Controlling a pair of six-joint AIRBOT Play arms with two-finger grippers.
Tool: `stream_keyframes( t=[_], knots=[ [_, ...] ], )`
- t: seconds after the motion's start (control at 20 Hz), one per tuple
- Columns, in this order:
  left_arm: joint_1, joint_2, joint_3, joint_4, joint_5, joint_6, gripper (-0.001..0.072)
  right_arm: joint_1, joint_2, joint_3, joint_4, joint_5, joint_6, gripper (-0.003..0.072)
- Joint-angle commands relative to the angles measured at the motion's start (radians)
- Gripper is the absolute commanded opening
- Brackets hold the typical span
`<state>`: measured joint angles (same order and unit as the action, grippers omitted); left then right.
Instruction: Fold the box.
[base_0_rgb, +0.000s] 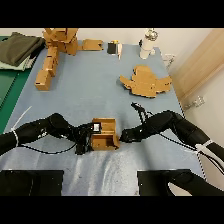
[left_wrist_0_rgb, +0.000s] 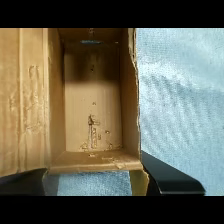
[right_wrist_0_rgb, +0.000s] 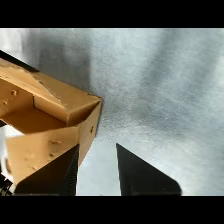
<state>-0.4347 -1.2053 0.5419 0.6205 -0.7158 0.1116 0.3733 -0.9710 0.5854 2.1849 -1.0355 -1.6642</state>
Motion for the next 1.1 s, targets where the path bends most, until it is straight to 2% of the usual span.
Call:
stream_keyframes(
  t=[0.0,0.2,0.25,0.35,0.45,0.6,0.85,1.05],
  knots=[
    [0.000,0.000,0.000,0.000,0.000,0.000,0.0465,0.003,0.012,0.012,0.016,-0.005,0.032,0.0356],
    [0.000,0.000,0.000,0.000,0.000,0.000,0.0465,0.039,0.011,0.012,0.055,0.018,0.032,0.0360],
    [0.000,0.000,0.000,0.000,0.000,0.000,0.0465,0.064,0.010,0.011,0.056,0.040,0.033,0.0422],
    [0.000,0.000,0.000,0.000,0.000,0.000,0.0465,0.114,0.000,0.012,0.045,0.107,0.061,0.0446],
    [0.000,0.000,0.000,0.000,0.000,0.000,0.0465,0.131,-0.011,0.018,-0.018,0.130,0.157,0.0446],
    [0.000,0.000,0.000,0.000,0.001,0.000,0.0465,0.159,-0.018,0.047,-0.144,0.090,0.309,0.0444],
    [0.000,0.000,0.000,0.000,0.000,0.000,0.0465,0.368,-0.076,0.146,-0.411,0.070,0.634,0.0443],
    [0.000,0.000,0.000,0.000,0.001,0.000,0.0464,0.491,-0.178,0.264,-0.552,-0.017,0.855,0.0443]
  ],
)
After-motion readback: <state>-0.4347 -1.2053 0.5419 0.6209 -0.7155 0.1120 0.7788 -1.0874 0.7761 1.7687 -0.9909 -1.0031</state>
